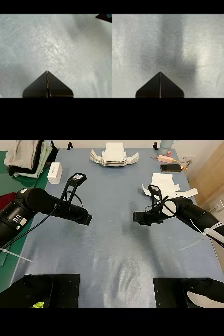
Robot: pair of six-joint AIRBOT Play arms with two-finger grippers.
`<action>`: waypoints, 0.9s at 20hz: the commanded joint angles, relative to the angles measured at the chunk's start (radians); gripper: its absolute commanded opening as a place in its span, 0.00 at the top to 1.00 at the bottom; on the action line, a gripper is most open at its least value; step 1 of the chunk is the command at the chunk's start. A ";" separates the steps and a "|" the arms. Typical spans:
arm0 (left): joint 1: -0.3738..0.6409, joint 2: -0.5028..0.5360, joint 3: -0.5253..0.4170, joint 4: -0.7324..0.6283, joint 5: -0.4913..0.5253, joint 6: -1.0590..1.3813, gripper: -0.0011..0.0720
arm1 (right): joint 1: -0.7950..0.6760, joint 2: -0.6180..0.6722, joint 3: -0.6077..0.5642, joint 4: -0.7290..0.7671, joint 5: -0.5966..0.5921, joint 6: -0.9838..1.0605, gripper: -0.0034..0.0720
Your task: Fold the box.
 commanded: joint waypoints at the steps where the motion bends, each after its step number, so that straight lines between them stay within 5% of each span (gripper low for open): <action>1: -0.001 0.000 0.000 0.000 0.001 0.000 0.96 | 0.001 0.000 0.001 0.000 0.000 0.000 0.95; 11: -0.001 0.000 0.000 0.000 0.000 0.000 0.96 | 0.000 0.000 0.001 -0.003 -0.042 0.000 0.95; 15: -0.001 0.000 0.000 0.000 0.001 0.000 0.96 | 0.001 -0.006 0.002 0.114 -0.067 0.003 0.95; 18: -0.001 -0.002 0.000 0.000 0.031 0.000 0.96 | -0.113 -0.006 0.100 0.087 -0.020 0.069 0.88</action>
